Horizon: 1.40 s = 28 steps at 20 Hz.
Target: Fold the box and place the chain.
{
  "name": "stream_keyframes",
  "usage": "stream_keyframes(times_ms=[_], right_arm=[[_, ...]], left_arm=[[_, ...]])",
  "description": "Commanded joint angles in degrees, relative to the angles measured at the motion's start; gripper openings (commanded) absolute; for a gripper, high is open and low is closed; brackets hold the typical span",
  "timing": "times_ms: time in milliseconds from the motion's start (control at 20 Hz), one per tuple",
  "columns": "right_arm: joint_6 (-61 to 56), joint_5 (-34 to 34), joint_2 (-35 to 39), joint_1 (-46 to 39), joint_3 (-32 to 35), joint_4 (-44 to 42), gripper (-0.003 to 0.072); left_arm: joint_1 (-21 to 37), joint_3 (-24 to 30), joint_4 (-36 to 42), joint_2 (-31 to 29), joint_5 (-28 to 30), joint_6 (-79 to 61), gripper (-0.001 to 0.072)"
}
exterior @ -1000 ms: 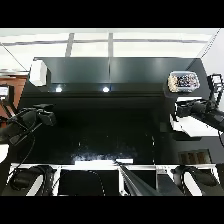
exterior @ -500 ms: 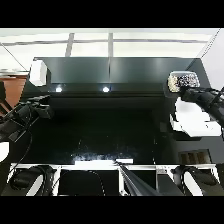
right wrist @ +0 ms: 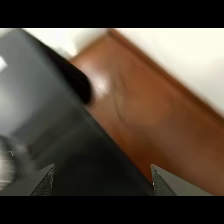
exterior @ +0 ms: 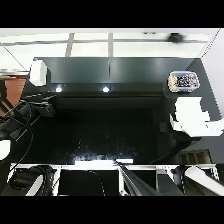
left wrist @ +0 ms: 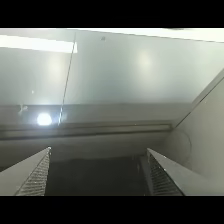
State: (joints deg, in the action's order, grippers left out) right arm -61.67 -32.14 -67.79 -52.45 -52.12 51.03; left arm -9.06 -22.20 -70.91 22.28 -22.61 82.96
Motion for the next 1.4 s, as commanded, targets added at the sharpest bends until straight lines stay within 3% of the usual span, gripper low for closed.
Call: stream_keyframes(times_ms=[0, 100, 200, 300, 400, 450, 500, 550, 600, 650, 800, 850, 950, 1350], right_arm=[[-4.09, -16.7, -10.6, -13.03, -7.5, 4.98, 0.072], [5.79, -24.5, -15.39, -14.21, -10.36, 4.35, 0.072], [18.71, -37.18, -20.24, -13.09, -13.38, 3.61, 0.072], [19.19, -39.58, -22.95, -11.32, -14.47, 6.25, 0.072], [19.52, -39.36, -23.56, -9.57, -14.47, 8.7, 0.0549], [19.52, -39.06, -23.56, -8.85, -14.47, 9.9, 0.0549], [19.47, -38.71, -23.56, -8.22, -14.47, 10.51, 0.0467], [19.41, -38.58, -23.56, -7.8, -14.47, 10.45, 0.0338], [19.43, -38.8, -23.54, -7.43, -14.47, 10.47, 0.0157], [19.43, -39.5, -23.54, -7.23, -14.47, 10.21, 0.012], [19.43, -44.44, -23.54, -6.71, -14.47, 10.12, 0.0117], [19.5, -47.63, -23.54, -6.58, -14.43, 10.12, 0.0025], [19.39, -53.18, -23.23, -6.27, -14.25, 8.9, 0.0012], [18.93, -54.71, -11.02, 3.87, -5.22, -7.63, 0.0012]], left_arm=[[-0.02, 0.02, 0.02, 0.09, -0.59, 0.02, 0.0713], [-0.02, 0.02, 0.02, 0.24, -0.57, 0.02, 0.0713], [-0.02, 0.02, 0.02, 0.7, -0.55, 0.02, 0.0714], [-0.02, 0.02, 0.02, 1.27, -0.57, 0.02, 0.0713], [-0.04, 0.02, 0.04, 1.77, -0.57, 0.02, 0.0714], [-0.04, 0.02, 0.02, 2.01, -0.57, 0.02, 0.0714], [-0.04, 0.02, 0.04, 2.32, -0.59, 0.02, 0.0713], [-0.04, 0.02, 0.02, 2.75, -0.59, 0.02, 0.0713], [-0.04, 0.02, 0.07, 3.15, -0.59, 0.02, 0.0713], [-0.07, 0.02, 0.09, 3.52, -0.59, 0.02, 0.0713], [-0.07, 0.02, 0.09, 3.8, -0.59, 0.02, 0.0713], [-0.07, 0.02, 0.09, 3.8, -0.59, 0.02, 0.0713], [-0.07, 0.02, 0.09, 3.8, -0.59, 0.02, 0.0713], [-0.13, 0.02, 3.06, 3.8, -1.07, 0.02, 0.0712]])
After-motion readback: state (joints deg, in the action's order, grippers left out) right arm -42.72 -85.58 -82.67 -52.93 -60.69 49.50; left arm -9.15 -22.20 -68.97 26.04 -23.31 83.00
